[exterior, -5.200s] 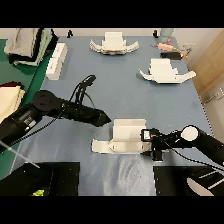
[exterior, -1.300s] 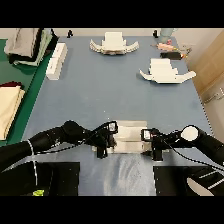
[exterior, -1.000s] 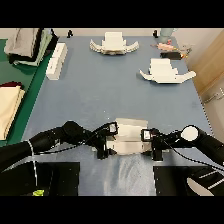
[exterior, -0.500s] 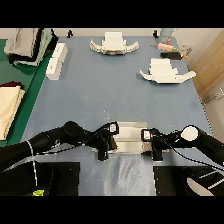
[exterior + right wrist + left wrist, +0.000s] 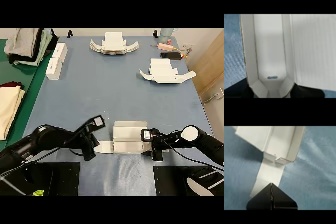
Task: Fold the box.
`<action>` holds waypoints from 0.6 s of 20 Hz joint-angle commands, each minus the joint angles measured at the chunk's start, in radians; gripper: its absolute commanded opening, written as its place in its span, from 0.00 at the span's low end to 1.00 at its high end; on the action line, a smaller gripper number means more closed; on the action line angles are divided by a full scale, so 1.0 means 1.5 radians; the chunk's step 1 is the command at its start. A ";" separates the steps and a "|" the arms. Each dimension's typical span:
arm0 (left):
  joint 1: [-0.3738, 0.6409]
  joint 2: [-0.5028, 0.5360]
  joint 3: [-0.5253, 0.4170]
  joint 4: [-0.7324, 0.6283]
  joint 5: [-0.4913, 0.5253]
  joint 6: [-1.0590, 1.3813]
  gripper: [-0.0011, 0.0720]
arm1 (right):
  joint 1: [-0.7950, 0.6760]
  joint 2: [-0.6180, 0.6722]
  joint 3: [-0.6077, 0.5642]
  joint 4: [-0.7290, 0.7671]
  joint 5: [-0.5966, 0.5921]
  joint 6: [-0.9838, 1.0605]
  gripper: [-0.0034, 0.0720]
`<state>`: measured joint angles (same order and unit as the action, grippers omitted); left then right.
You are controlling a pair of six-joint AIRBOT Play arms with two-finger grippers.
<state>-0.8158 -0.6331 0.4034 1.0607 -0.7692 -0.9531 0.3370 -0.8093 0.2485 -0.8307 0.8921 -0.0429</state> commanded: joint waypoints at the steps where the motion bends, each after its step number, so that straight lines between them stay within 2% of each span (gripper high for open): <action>1: 0.001 0.126 0.000 0.248 -0.086 -0.491 0.04 | 0.001 0.000 0.000 0.000 0.000 0.000 0.71; 3: 0.014 0.133 -0.004 0.283 -0.120 -0.643 0.04 | 0.001 0.000 0.000 0.001 0.000 0.000 0.71; 6: 0.038 0.078 -0.020 0.207 -0.099 -0.687 0.04 | 0.001 0.000 0.000 0.001 0.000 0.000 0.71; 12: 0.024 -0.098 -0.038 -0.002 0.062 -0.597 0.04 | 0.001 0.000 0.000 0.001 0.000 0.000 0.71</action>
<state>-0.7715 -0.6785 0.3550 1.2133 -0.7925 -1.8839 0.3370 -0.8093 0.2485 -0.8303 0.8921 -0.0429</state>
